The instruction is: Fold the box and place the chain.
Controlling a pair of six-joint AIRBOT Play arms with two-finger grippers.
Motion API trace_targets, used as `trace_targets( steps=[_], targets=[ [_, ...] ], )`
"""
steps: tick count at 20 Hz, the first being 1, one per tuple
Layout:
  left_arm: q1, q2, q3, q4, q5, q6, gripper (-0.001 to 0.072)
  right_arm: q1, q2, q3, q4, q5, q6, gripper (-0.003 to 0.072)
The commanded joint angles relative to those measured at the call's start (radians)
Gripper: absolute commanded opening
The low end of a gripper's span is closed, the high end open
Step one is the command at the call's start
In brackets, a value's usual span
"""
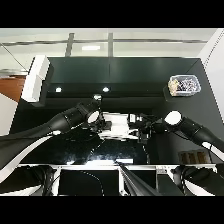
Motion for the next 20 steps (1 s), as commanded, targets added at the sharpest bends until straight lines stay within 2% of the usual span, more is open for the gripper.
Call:
trace_targets(
  steps=[1,6,11,16,17,18,19,20],
  targets=[
    [0.001,0.000,0.000,0.000,0.000,0.000,0.0027,0.002,-0.010,0.001,0.068,0.000,0.023,0.0235],
    [0.000,0.000,0.000,0.000,0.000,0.000,0.0026,0.005,-0.015,0.001,0.137,-0.017,0.045,0.0235],
    [0.000,0.001,0.000,-0.001,-0.001,0.000,0.0027,0.064,-0.069,0.001,0.154,-0.059,0.045,0.0235],
    [0.001,0.001,0.000,-0.001,0.000,0.000,0.0027,0.066,-0.069,0.001,0.158,-0.089,0.044,0.0237],
    [0.001,0.001,0.000,-0.001,0.000,0.000,0.0027,0.066,-0.069,0.001,0.160,-0.088,0.045,0.0253],
    [0.001,0.001,0.000,-0.001,0.000,0.000,0.0027,0.066,-0.069,0.001,0.159,-0.089,0.044,0.0401],
    [0.001,0.001,0.000,-0.001,0.000,0.000,0.0027,0.066,-0.069,0.001,0.159,-0.088,0.044,0.0421],
    [0.001,0.001,0.000,-0.001,0.000,0.000,0.0027,0.066,-0.069,0.001,0.158,-0.088,0.044,0.0285]
  ],
)
